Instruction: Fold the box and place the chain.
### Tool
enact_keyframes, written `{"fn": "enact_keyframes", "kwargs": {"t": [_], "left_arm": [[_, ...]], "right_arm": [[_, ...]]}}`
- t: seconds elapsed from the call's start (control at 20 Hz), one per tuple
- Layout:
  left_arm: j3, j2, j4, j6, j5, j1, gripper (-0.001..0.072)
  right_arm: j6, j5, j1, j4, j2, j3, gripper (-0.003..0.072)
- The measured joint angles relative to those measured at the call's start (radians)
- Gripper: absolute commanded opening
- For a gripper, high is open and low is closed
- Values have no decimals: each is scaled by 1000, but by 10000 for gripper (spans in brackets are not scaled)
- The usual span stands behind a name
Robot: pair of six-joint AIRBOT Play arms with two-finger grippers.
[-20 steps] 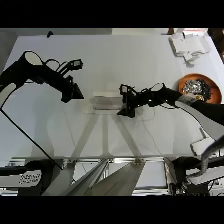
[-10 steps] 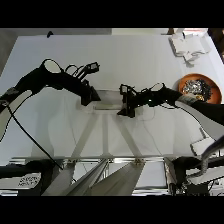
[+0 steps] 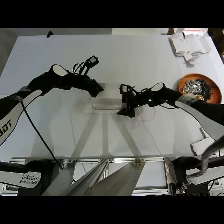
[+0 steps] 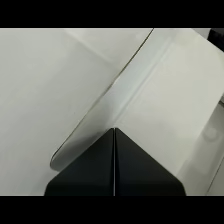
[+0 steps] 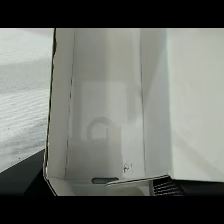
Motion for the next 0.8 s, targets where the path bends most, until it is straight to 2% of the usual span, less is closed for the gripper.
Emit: {"fn": "enact_keyframes", "kwargs": {"t": [0.15, 0.35, 0.6, 0.65, 0.7, 0.8], "left_arm": [[0, -3, -2, -12, -5, 3, 10], [0, 43, 1, -18, -44, 25, 12], [0, 161, 16, -15, -228, 100, 16], [0, 184, 28, -14, -269, 116, 34], [0, 208, 47, -13, -306, 130, 126], [-1, 243, 111, 0, -361, 147, 410]], "right_arm": [[-2, 0, 0, 0, 0, 0, 558], [-4, 1, 0, -3, 0, 0, 558], [-4, 2, 0, -3, 0, 0, 558], [-4, 2, 0, -3, 0, 0, 558], [-4, 2, 0, -3, 0, 0, 558], [-4, 2, 0, -3, 0, 0, 558]]}}
